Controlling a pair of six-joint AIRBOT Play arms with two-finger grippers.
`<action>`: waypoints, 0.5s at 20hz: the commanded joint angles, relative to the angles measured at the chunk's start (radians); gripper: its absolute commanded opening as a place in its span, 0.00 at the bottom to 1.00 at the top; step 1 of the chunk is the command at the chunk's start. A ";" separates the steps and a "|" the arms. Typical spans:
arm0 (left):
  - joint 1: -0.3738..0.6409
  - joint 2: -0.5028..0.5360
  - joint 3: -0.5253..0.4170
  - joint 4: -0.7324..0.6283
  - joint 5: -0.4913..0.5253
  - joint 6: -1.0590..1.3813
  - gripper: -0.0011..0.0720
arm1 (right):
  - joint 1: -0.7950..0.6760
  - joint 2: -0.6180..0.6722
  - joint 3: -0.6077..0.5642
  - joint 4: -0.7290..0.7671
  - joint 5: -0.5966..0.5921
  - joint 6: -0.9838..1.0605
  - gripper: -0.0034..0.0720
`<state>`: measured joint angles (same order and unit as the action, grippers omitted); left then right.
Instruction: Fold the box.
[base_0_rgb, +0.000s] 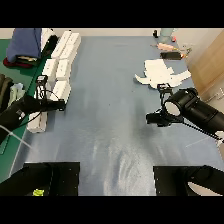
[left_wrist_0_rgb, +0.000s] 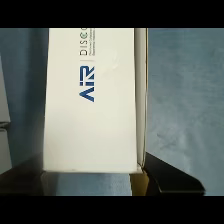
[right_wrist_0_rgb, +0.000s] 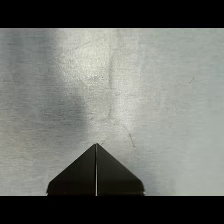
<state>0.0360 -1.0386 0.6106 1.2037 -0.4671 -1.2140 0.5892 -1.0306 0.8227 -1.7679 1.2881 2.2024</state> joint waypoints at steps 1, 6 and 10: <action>0.014 -0.167 0.123 0.004 0.016 -0.010 0.65 | 0.000 -0.001 0.001 0.003 -0.008 0.000 0.05; 0.015 -0.267 0.208 0.000 0.061 -0.010 0.65 | 0.000 -0.001 0.001 0.003 -0.027 0.000 0.05; 0.027 -0.301 0.209 0.000 0.084 -0.018 0.65 | 0.000 -0.001 0.001 0.004 -0.030 0.000 0.05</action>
